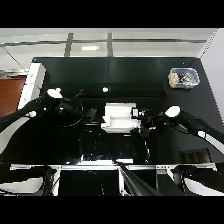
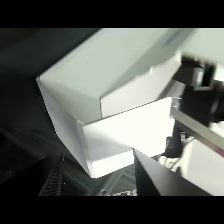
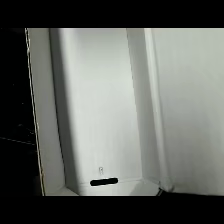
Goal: Fold the box and place the chain.
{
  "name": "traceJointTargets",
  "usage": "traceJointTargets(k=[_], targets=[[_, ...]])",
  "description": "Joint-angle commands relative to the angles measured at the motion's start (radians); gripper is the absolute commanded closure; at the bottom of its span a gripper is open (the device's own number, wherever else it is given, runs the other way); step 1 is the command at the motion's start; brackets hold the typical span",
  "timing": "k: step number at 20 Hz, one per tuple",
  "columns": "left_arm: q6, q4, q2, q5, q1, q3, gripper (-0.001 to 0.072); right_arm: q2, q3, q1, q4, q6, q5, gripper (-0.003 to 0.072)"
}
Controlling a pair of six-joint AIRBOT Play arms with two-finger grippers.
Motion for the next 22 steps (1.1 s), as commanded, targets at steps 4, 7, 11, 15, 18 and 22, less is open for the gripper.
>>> traceJointTargets(k=[4, 7, 11, 15, 18, 22], targets=[[-0.217, 0.196, 0.000, 0.021, -0.104, 0.114, 0.0222, -0.001, 0.000, 0.001, 0.000, 0.000, 0.000, 0.0508], [-0.272, 0.257, 0.000, 0.027, -0.137, 0.145, 0.0225, -0.001, 0.000, 0.001, 0.000, 0.000, 0.000, 0.0508], [-0.296, 0.259, 0.000, 0.033, -0.167, 0.161, 0.0235, -0.001, 0.000, 0.001, 0.000, 0.000, 0.000, 0.0508], [-0.333, 0.271, 0.000, 0.045, -0.193, 0.166, 0.0381, -0.001, 0.000, 0.001, 0.000, 0.000, 0.000, 0.0508], [-0.400, 0.309, 0.000, 0.074, -0.205, 0.166, 0.0381, -0.001, 0.000, 0.001, 0.000, 0.000, 0.000, 0.0508], [-0.436, 0.323, 0.000, 0.103, -0.209, 0.166, 0.0381, -0.001, 0.000, 0.001, 0.000, 0.000, 0.000, 0.0508]])
